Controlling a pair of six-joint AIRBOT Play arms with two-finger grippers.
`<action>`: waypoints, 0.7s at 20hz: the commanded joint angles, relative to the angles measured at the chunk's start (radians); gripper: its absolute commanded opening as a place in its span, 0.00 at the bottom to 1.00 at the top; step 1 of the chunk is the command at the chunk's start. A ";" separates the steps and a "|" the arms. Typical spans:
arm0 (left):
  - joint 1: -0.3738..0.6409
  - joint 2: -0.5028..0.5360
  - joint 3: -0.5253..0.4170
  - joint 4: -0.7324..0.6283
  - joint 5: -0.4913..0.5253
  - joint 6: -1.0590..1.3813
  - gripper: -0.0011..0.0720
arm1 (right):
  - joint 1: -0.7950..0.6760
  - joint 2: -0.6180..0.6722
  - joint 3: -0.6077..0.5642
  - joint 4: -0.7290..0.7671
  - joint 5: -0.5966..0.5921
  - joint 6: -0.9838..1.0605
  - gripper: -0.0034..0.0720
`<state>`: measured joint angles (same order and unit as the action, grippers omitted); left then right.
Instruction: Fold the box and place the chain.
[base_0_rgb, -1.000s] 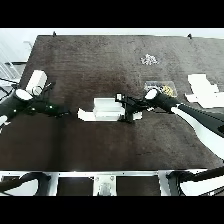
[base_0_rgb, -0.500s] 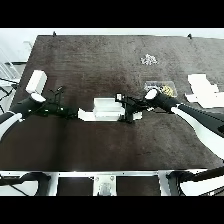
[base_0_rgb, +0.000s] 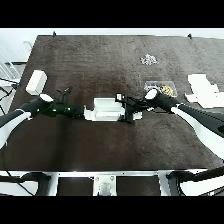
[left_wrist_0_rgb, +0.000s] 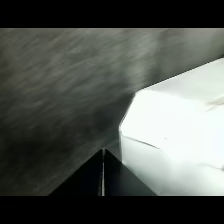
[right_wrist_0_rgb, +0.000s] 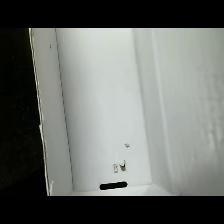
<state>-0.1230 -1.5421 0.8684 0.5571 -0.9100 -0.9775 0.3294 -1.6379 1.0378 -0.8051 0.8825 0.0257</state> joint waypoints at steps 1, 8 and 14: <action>-0.003 0.001 0.048 -0.017 -0.067 0.018 0.05 | 0.000 0.000 0.000 0.000 0.000 0.000 0.81; -0.003 0.001 0.079 -0.034 -0.135 0.029 0.11 | 0.000 0.000 0.000 0.000 0.000 0.000 0.81; -0.003 0.025 0.096 -0.047 -0.169 0.043 0.29 | 0.000 0.000 0.000 0.000 0.000 0.000 0.81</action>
<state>-0.1257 -1.5307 0.9565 0.5144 -1.0622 -0.9401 0.3294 -1.6375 1.0378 -0.8051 0.8825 0.0257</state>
